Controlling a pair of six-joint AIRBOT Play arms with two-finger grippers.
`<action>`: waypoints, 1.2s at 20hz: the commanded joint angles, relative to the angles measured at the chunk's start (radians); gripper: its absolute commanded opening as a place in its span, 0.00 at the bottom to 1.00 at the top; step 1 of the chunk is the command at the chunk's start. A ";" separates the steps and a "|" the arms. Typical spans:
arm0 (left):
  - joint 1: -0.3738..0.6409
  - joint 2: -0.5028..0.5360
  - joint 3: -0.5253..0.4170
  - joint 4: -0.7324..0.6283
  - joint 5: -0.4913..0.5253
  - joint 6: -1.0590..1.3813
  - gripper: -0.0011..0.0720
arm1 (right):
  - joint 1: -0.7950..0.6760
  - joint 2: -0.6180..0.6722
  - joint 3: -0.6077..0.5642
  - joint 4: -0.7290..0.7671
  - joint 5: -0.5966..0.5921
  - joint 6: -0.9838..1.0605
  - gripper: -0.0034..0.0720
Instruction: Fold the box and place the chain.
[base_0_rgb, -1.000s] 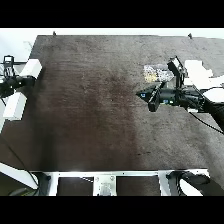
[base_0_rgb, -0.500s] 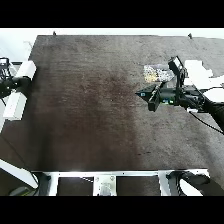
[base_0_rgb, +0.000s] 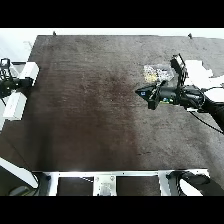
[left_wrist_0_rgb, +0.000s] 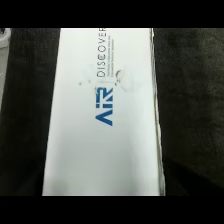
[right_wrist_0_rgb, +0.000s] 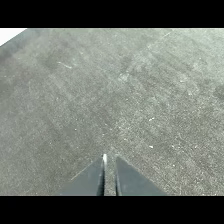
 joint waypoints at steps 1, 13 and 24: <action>0.001 0.000 0.023 -0.002 -0.055 0.010 1.00 | 0.001 0.000 0.000 0.003 -0.002 -0.001 0.19; 0.024 0.173 0.064 0.296 -0.232 -0.214 1.00 | 0.000 0.000 0.000 0.002 -0.002 -0.001 0.51; 0.040 0.541 -0.051 -0.029 -0.406 0.057 0.03 | 0.001 0.135 0.000 0.040 -0.291 0.019 0.05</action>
